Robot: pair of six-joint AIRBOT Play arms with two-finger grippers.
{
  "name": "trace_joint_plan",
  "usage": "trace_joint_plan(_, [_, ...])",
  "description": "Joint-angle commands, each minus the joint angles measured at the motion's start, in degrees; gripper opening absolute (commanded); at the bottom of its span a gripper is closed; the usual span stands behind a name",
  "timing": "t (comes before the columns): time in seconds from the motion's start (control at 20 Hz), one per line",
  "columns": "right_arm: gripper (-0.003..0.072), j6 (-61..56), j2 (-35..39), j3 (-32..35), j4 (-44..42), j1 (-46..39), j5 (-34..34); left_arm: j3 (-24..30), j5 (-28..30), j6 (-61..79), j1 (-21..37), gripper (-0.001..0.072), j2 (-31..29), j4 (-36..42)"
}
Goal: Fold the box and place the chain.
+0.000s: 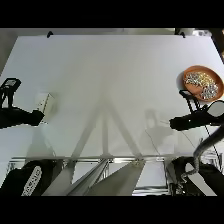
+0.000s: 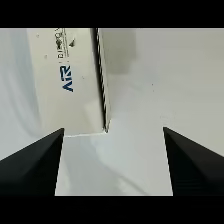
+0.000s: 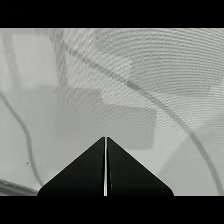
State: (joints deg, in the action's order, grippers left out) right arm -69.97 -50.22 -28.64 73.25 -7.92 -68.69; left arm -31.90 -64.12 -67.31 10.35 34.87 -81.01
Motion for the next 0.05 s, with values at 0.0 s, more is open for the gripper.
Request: trace_joint_plan(0.0, [0.0021, -0.02, -0.02, -0.04, 0.00, -0.04, -0.02, -0.02, -0.11, -0.04, -0.46, 0.0700, -1.73, 0.48])
